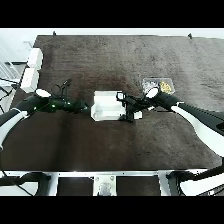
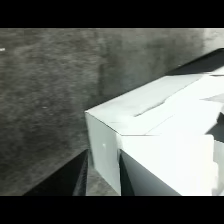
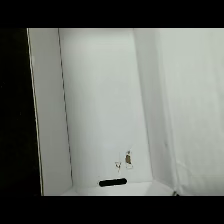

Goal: Fold the box and place the chain.

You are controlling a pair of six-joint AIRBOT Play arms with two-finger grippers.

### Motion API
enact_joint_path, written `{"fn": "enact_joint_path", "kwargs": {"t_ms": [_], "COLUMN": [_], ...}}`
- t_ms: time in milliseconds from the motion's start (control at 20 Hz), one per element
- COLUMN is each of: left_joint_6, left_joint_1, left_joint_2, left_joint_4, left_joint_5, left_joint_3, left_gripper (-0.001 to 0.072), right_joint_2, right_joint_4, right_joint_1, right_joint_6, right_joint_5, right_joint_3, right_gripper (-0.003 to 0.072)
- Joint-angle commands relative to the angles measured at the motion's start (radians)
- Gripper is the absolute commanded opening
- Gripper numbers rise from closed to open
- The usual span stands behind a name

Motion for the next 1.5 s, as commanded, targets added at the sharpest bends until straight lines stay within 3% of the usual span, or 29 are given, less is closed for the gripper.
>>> {"fn": "enact_joint_path", "kwargs": {"t_ms": [0,300,350,700,950,1450], "left_joint_6": [0.036,0.034,0.03,-0.055,-0.29,-0.711], "left_joint_1": [0.0,0.0,-0.002,-0.061,-0.141,-0.282], "left_joint_2": [0.0,0.0,0.0,0.001,0.001,0.0], "left_joint_4": [-0.05,-0.059,-0.061,-0.016,0.251,0.568], "left_joint_5": [-0.031,-0.085,-0.096,-0.06,-0.062,-0.05], "left_joint_3": [0.002,0.002,0.002,0.018,0.13,0.25], "left_gripper": [0.025,0.0255,0.0302,0.0311,0.0311,0.0311], "right_joint_2": [-0.001,-0.001,-0.001,-0.001,-0.001,-0.001], "right_joint_4": [0.0,0.0,0.0,0.0,0.0,0.0], "right_joint_1": [0.0,0.0,0.0,0.0,0.0,0.0], "right_joint_6": [0.001,0.001,0.001,0.001,0.001,0.001], "right_joint_5": [0.0,0.0,0.0,0.0,0.0,0.0], "right_joint_3": [0.0,0.0,0.0,0.0,0.0,0.0], "right_gripper": [0.0594,0.0594,0.0594,0.0594,0.0594,0.0594]}}
